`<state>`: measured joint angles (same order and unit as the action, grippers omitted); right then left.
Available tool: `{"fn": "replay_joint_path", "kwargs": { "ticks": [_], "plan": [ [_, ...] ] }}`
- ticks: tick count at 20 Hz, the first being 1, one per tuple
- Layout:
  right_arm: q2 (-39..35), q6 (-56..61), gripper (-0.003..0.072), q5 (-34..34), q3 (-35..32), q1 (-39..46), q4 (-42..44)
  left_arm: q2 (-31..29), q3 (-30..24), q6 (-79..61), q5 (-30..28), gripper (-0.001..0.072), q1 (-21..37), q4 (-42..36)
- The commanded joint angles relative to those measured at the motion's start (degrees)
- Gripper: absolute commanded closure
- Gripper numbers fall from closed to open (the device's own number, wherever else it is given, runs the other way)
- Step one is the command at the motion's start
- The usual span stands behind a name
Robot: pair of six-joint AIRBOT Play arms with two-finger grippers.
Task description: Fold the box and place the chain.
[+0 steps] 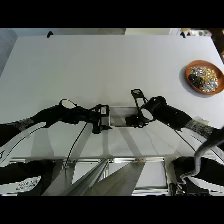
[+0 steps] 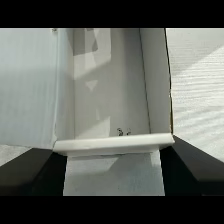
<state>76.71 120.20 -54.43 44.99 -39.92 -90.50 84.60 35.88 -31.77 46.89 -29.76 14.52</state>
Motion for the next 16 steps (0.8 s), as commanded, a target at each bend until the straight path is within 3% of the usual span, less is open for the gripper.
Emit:
{"fn": "replay_joint_path", "kwargs": {
  "ticks": [1, 2, 3, 4, 7, 9, 16],
  "plan": [
    [0.02, 0.46, 0.0668, -0.66, 0.07, -0.13, -0.94, -0.04, 0.07, -0.15, 0.09, 0.0558, 0.02, 0.04],
    [-0.02, 0.39, 0.0667, -0.70, 0.24, -0.13, -0.94, -0.04, 0.07, -0.15, 0.09, 0.0558, 0.02, 0.04],
    [-0.07, 0.39, 0.0610, -0.66, 0.44, -0.13, -0.85, -0.04, 0.07, -0.15, 0.07, 0.0558, 0.02, 0.04],
    [-0.09, 0.39, 0.0481, -0.90, 0.85, -0.13, -0.81, -0.04, 0.07, -0.15, 0.09, 0.0558, 0.02, 0.04],
    [-0.96, -0.74, 0.0453, -2.21, 1.90, -0.11, -0.81, -0.04, 0.07, -0.15, 0.07, 0.0558, 0.02, 0.07],
    [-2.29, -1.14, 0.0367, -2.69, 1.90, -0.07, -0.81, -0.04, 0.07, -0.15, 0.07, 0.0558, 0.02, 0.04],
    [-9.38, -7.52, 0.0360, -5.33, 1.92, 0.00, -0.57, -0.04, 0.07, -0.15, 0.09, 0.0558, 0.02, 0.04]
  ]
}}
